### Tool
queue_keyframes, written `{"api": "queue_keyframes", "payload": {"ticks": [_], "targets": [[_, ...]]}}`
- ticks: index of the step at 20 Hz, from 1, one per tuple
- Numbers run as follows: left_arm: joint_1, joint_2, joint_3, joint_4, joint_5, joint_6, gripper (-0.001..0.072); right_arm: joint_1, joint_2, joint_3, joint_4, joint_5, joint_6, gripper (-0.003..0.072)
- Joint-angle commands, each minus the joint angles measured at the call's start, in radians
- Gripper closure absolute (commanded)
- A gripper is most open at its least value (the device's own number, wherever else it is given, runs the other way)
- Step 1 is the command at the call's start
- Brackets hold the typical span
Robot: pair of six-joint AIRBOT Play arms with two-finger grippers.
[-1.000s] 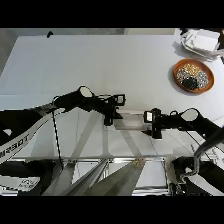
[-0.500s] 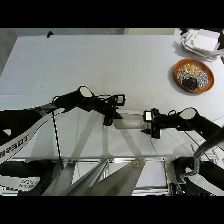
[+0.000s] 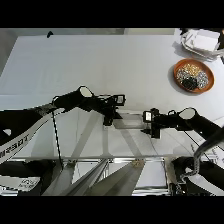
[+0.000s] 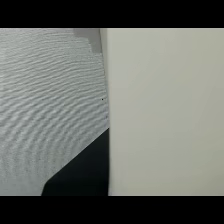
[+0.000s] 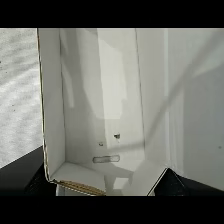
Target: Fold the box and place the chain.
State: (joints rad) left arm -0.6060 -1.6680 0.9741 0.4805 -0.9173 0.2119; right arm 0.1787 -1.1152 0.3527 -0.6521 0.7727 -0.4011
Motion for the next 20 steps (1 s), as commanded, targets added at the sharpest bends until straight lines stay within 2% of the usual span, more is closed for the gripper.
{"api": "queue_keyframes", "payload": {"ticks": [1,4,18,19,20], "targets": [[0.000,0.001,0.000,0.000,0.000,0.001,0.0700,0.001,0.000,0.000,-0.008,-0.014,0.000,0.0366],[0.000,0.001,0.000,0.000,0.000,0.001,0.0700,0.001,0.000,0.000,-0.006,-0.014,0.000,0.0321],[0.000,0.001,0.000,0.000,-0.005,0.001,0.0700,0.001,0.000,0.000,-0.006,-0.013,0.000,0.0321],[0.000,0.001,0.000,0.003,-0.011,-0.005,0.0685,0.001,0.000,0.000,-0.006,-0.013,0.000,0.0321],[0.003,0.003,0.000,0.008,-0.023,-0.011,0.0560,0.001,0.000,0.000,-0.006,-0.013,0.000,0.0321]]}}
